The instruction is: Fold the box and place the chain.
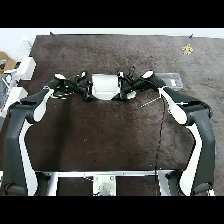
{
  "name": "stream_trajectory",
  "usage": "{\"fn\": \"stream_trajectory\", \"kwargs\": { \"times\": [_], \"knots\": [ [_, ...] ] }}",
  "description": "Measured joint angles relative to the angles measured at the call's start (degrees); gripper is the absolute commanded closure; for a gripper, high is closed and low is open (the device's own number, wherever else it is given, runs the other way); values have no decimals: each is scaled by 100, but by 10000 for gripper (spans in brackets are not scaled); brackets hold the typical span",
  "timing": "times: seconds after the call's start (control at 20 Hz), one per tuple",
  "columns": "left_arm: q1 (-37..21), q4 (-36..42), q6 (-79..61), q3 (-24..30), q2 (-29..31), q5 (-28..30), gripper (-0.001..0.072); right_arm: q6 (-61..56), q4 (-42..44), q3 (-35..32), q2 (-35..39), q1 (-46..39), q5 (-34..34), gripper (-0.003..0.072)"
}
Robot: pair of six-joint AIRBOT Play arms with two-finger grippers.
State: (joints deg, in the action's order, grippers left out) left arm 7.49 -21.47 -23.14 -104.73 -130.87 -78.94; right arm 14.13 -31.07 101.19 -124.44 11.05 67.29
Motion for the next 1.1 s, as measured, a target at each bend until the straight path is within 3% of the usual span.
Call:
{"fn": "stream_trajectory", "kwargs": {
  "times": [0.2, 0.25, 0.3, 0.4, 1.1],
  "knots": [
    [0, -2, 2, -7, 0, 9, 1, 0, 0, 0, 0, 0, -2, 363],
    [0, -4, 2, -7, 0, 24, 98, 0, 0, 0, 0, 0, -2, 363],
    [0, -9, 4, -7, 0, 42, 245, 0, 0, 0, 0, 0, 0, 363],
    [0, -15, 22, -9, 0, 70, 366, -13, 2, -2, 0, 0, -2, 363],
    [0, -66, 26, -9, 0, 87, 367, -2, 0, -2, 0, 0, -2, 363]
  ]
}}
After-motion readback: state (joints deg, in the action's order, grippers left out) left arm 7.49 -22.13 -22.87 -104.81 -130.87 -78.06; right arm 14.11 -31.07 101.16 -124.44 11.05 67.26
